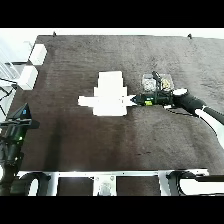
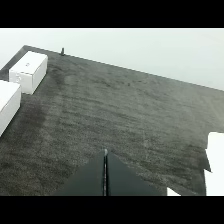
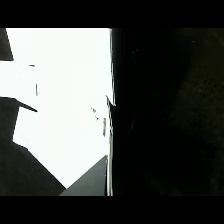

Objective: Fold the box and place the chain.

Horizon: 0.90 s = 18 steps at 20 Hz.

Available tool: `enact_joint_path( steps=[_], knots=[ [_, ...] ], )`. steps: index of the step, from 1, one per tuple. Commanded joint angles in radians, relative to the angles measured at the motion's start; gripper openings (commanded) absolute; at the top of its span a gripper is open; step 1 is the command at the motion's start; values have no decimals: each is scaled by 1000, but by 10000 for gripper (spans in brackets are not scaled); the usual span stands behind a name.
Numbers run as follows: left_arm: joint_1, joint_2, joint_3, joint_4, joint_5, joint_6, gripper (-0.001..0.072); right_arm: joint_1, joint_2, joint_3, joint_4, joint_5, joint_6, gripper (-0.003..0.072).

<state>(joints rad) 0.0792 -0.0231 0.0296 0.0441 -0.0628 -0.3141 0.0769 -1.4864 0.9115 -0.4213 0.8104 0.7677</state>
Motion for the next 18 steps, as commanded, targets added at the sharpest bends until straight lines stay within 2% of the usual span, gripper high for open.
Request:
enact_joint_path(
  steps=[1,4,5,6,7,8,9,13,15,18],
  knots=[
    [0,1,0,0,0,0,21,38,-6,8,3,-82,-27,6],
    [0,1,2,2,-49,2,22,40,-10,8,-26,-85,-9,6],
    [0,0,4,7,-80,15,174,39,-10,5,-36,-84,12,6],
    [0,0,4,8,-124,56,574,39,-10,2,-35,-84,19,6],
    [0,0,6,9,-159,75,638,40,-10,-3,-35,-84,38,6],
    [0,0,8,9,-194,91,512,43,-10,-6,-43,-86,40,6],
    [0,0,14,9,-226,113,465,42,-10,-8,-46,-85,40,6],
    [0,-35,85,34,-269,113,464,42,-10,-8,-47,-85,21,6],
    [0,-143,143,64,-286,113,465,42,-10,-8,-47,-85,6,7],
    [0,-408,268,85,-396,113,464,49,-10,-8,-43,-85,-13,7]
  ],
)
